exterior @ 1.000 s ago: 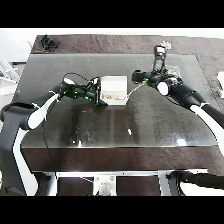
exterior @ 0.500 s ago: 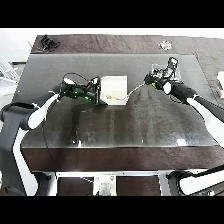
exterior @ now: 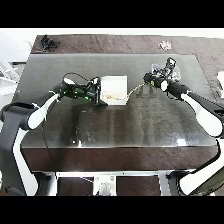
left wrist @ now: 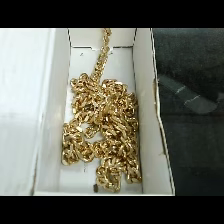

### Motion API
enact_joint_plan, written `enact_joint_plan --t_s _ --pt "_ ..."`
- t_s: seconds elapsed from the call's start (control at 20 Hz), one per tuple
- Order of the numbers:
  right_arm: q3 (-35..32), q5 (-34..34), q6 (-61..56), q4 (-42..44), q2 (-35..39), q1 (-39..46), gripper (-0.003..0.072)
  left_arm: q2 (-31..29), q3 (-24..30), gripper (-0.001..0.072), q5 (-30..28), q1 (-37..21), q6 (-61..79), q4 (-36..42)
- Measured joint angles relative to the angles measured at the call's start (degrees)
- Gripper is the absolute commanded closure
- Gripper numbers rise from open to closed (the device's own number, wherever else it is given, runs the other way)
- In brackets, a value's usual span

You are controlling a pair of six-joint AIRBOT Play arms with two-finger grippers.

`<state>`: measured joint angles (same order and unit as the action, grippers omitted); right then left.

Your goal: Fold the box and place the chain.

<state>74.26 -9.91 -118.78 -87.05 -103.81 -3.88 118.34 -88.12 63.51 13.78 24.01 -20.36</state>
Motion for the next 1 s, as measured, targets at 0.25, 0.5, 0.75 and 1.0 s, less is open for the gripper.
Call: enact_joint_plan --t_s 0.25,0.5,0.75,1.0 --pt "0.5 1.8 0.0 1.0 -0.6 0.0 0.0675 0.0 0.0 0.0357 0.0 0.0 0.0 0.0" --pt "0.5 2.5 0.0 1.4 -0.2 0.2 0.0678 0.0 0.0 0.0357 0.0 0.0 0.0 0.0" --pt "0.5 0.2 1.5 1.4 6.4 0.0 0.0679 0.0 0.0 0.0357 0.0 0.0 0.0 0.0" --pt "1.1 -0.5 7.0 1.4 20.3 -3.2 0.0680 0.0 0.0 0.0357 0.0 0.0 0.0 0.0"
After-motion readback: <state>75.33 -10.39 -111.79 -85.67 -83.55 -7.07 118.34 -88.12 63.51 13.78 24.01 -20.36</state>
